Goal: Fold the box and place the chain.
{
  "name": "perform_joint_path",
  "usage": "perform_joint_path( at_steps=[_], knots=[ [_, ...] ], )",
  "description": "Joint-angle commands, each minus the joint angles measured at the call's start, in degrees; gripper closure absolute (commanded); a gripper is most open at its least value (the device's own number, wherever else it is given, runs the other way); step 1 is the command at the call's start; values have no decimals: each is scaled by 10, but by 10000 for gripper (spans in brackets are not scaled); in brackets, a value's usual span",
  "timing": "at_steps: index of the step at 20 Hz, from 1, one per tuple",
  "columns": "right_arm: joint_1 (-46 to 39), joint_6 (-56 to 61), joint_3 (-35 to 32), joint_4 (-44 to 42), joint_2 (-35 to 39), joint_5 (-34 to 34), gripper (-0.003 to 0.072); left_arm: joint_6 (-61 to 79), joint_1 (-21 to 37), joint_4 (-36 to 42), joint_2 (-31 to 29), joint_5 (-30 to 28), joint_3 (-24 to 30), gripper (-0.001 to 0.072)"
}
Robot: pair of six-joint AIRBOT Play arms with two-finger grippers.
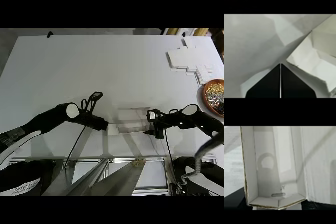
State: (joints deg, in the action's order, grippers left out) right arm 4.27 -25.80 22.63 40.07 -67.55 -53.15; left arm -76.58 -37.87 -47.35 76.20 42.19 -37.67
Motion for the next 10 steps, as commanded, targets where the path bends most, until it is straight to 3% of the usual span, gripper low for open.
perform_joint_path(
  at_steps=[1, 8, 10],
  knots=[
    [0, 0, 0, 0, 0, 0, 288, 3, -19, 82, 11, -9, 2, 700],
    [0, 0, 0, 0, 0, 0, 288, -15, -23, 68, -46, -17, -1, 695],
    [0, 0, 0, 0, 0, 0, 288, -24, -26, 68, -46, -16, -8, 618]
  ],
)
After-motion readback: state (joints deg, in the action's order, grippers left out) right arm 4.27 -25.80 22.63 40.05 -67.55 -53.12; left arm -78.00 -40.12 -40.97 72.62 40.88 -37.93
